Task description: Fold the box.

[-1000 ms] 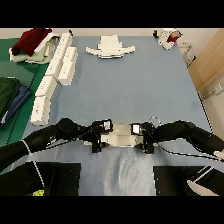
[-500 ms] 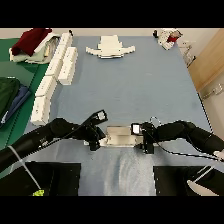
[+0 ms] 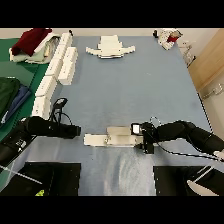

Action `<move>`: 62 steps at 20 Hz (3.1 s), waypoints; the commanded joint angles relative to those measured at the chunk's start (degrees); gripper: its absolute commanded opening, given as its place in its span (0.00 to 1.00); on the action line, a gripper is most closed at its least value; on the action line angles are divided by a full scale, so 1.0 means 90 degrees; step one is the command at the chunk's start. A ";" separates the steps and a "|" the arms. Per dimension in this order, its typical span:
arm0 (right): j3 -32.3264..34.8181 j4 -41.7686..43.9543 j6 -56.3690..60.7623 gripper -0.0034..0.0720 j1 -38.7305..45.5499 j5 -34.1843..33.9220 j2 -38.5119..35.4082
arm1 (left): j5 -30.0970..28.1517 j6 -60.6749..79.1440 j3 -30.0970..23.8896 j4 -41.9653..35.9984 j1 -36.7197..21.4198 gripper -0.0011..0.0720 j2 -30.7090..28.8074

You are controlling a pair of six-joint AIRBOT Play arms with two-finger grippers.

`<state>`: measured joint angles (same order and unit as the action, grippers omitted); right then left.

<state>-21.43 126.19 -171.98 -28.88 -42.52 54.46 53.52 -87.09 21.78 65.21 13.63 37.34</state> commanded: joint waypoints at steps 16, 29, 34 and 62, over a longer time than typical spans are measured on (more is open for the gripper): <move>-0.0005 0.0002 0.0002 0.66 -0.0005 0.0002 -0.0002 | -0.0481 0.2276 -0.0517 -0.3585 0.0597 0.03 0.1251; -0.0005 0.0002 0.0002 0.66 -0.0005 0.0002 -0.0002 | -0.0454 0.2215 -0.0517 -0.3684 0.0624 0.56 0.1251; -0.0005 0.0002 0.0002 0.66 -0.0005 0.0005 -0.0002 | -0.0447 0.2242 -0.0522 -0.3677 0.0624 0.56 0.1253; -0.0005 0.0002 0.0002 0.66 -0.0005 0.0002 -0.0002 | -0.0185 -0.4986 0.2397 0.1379 0.4269 0.56 0.2783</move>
<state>-21.43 126.19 -171.96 -28.88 -42.52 54.46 47.57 -123.61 39.88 68.77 49.15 59.13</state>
